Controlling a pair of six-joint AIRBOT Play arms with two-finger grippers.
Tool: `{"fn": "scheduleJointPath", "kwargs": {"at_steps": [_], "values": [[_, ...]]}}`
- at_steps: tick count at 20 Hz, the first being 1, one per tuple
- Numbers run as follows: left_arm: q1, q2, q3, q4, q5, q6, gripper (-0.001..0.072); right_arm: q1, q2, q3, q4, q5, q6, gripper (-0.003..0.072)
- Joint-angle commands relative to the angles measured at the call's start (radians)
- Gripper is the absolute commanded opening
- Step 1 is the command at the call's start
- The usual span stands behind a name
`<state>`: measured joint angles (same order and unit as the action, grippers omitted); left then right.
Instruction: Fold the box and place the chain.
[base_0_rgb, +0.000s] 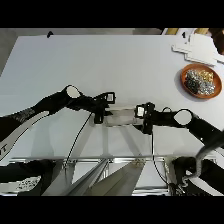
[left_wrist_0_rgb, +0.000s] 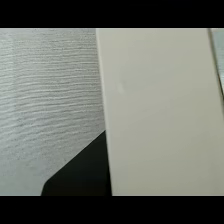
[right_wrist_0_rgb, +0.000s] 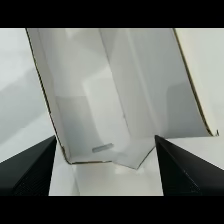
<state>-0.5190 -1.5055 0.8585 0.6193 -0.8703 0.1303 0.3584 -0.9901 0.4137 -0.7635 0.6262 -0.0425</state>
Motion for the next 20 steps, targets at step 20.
{"fn": "scheduleJointPath", "kwargs": {"at_steps": [20], "values": [[0.000,0.000,0.000,0.002,-0.002,0.000,0.0012,0.133,0.498,-0.251,-0.151,0.014,0.137,0.0664]]}}
